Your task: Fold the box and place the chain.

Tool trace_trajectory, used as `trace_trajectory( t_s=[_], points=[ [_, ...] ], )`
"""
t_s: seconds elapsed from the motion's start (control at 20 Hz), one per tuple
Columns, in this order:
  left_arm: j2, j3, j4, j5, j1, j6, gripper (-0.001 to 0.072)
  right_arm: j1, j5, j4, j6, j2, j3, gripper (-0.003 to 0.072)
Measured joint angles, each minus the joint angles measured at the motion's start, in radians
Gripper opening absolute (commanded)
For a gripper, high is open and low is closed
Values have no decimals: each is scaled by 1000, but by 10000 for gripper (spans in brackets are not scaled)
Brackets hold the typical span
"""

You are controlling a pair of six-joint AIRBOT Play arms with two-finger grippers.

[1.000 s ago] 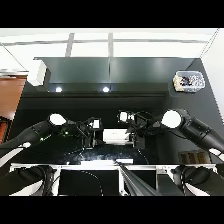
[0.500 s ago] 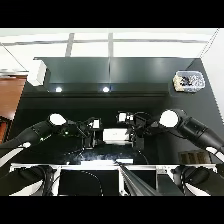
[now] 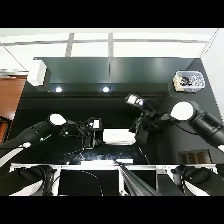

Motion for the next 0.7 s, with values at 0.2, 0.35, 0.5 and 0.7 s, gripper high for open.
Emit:
trace_trajectory(
  t_s=[0.2,0.35,0.5,0.7],
  points=[
    [0,0,0,0,0,0,460,-53,25,188,148,-2,-78,9],
    [0,0,0,0,0,0,469,-66,-12,315,186,-51,-120,10],
    [0,0,0,0,0,0,469,-70,-22,369,204,-115,-135,10],
    [0,0,0,1,0,0,469,-72,-34,363,213,-175,-143,11]
  ],
)
